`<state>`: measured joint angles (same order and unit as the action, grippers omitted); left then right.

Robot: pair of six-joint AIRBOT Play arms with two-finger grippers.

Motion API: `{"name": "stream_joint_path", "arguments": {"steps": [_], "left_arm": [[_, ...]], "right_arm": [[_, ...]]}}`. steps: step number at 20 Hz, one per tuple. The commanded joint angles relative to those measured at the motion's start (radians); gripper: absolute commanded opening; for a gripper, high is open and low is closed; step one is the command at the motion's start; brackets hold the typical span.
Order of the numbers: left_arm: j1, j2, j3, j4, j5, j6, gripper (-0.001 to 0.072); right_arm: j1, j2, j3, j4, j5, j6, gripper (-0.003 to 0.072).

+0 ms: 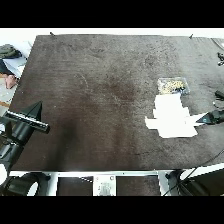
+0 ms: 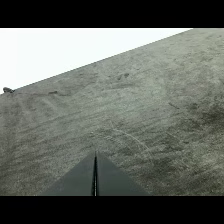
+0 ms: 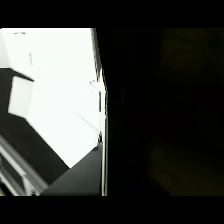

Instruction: Fold the box and place the chain.

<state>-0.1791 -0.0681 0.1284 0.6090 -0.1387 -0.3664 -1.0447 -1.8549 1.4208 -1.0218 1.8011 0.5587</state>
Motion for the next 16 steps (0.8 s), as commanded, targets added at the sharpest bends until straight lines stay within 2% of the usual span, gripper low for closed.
{"name": "stream_joint_path", "arguments": {"steps": [1, 4, 6, 8, 12, 14, 16], "left_arm": [[-0.001, 0.0, 0.0, 0.0, 0.0, 0.0, 0.0013], [-0.001, 0.0, 0.0, 0.0, 0.0, 0.0, 0.0013], [-0.001, 0.0, 0.0, 0.0, 0.0, 0.0, 0.0013], [-0.001, 0.0, 0.0, 0.0, 0.0, 0.0, 0.0013], [-0.001, 0.0, 0.0, 0.0, 0.01, 0.0, 0.0013], [-0.001, 0.0, 0.0, 0.0, 0.012, 0.0, 0.0013], [-0.001, 0.0, 0.0, 0.0, 0.002, 0.0, 0.0013]], "right_arm": [[0.072, 0.106, -0.22, 0.187, -0.052, -0.044, -0.0014], [0.19, 0.231, -0.45, 0.389, -0.157, -0.111, -0.0013], [0.31, 0.317, -0.602, 0.533, -0.294, -0.135, -0.0014], [0.457, 0.359, -0.689, 0.639, -0.448, -0.124, -0.0013], [0.75, 0.347, -0.668, 0.748, -0.747, -0.064, -0.0013], [0.841, 0.345, -0.613, 0.761, -0.86, -0.008, -0.0013], [0.904, 0.341, -0.552, 0.76, -0.922, 0.015, -0.0014]]}}
